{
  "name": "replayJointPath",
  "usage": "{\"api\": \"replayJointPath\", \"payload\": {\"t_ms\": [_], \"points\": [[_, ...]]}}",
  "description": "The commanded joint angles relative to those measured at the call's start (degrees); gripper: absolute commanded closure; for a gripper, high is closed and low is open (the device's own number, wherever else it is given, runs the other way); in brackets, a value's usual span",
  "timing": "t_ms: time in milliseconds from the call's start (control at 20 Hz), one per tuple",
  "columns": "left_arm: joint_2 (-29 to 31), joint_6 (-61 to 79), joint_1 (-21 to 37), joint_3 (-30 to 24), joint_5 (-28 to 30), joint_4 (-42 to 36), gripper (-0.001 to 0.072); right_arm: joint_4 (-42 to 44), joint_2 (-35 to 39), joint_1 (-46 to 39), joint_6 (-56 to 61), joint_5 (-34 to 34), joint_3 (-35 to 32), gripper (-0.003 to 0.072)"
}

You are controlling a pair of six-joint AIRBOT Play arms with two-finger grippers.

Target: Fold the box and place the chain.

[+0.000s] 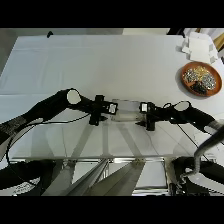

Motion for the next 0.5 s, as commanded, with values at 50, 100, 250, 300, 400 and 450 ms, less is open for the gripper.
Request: {"api": "replayJointPath", "payload": {"t_ms": [50,100,250,300,400,450], "points": [[0.0,0.2,-0.1,0.0,-3.2,-0.6,0.0395,0.0,0.0,0.0,0.0,0.0,0.0,0.0291],[0.0,0.2,-0.1,0.0,-3.3,-0.6,0.0399,0.0,0.0,0.0,0.0,0.0,0.0,0.0291],[0.0,0.2,-0.5,0.0,-2.1,-0.7,0.0402,0.0,0.0,0.0,0.0,0.0,0.0,0.0291],[-0.1,0.2,-0.9,0.0,-0.9,-1.1,0.0406,0.0,0.0,0.0,0.0,0.0,0.0,0.0291],[-0.8,0.2,-1.9,0.0,1.9,-2.1,0.0521,0.0,0.0,0.0,0.0,0.0,0.0,0.0291],[-1.4,0.2,-2.6,0.0,3.0,-2.1,0.0521,0.0,0.0,0.0,0.0,0.0,0.0,0.0291]]}}
